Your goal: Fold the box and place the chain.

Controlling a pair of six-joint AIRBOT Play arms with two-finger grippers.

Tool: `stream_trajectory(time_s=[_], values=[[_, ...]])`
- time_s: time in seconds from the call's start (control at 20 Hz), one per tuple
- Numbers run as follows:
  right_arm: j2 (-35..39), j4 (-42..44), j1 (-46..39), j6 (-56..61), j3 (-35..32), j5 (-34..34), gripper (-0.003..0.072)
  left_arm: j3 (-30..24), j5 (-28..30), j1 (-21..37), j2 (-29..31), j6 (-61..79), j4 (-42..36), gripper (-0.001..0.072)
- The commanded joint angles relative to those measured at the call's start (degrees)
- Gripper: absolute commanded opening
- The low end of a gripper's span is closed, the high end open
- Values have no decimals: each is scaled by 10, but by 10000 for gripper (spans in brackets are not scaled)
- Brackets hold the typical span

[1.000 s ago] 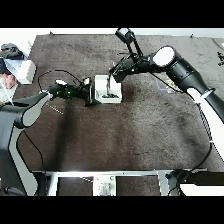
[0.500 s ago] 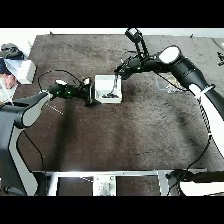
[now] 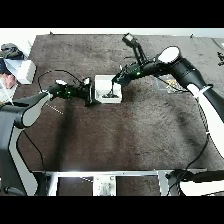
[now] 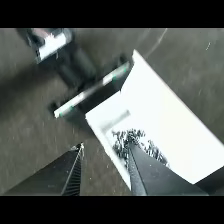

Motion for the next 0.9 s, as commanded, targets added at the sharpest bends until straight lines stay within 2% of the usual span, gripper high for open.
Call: stream_trajectory(time_s=[0.0, 0.3, 0.45, 0.55, 0.6, 0.75, 0.85], values=[[-39, -54, 17, 54, 19, 31, 328, 0, 0, 0, 0, 0, 0, 474], [-132, -146, 21, 140, 141, 155, 329, 0, 0, 0, 0, 0, 0, 474], [-136, -174, 34, 150, 175, 161, 328, 0, 0, 0, 0, 0, 0, 474], [-140, -278, 56, 154, 186, 181, 329, 0, 0, 0, 0, 0, 0, 474], [-139, -300, 60, 163, 186, 179, 329, 0, 0, 0, 0, 0, 0, 474], [-140, -296, 81, 167, 186, 181, 329, 0, 0, 0, 0, 0, 0, 474], [-140, -348, 111, 159, 186, 164, 329, 0, 0, 0, 0, 0, 0, 473]])
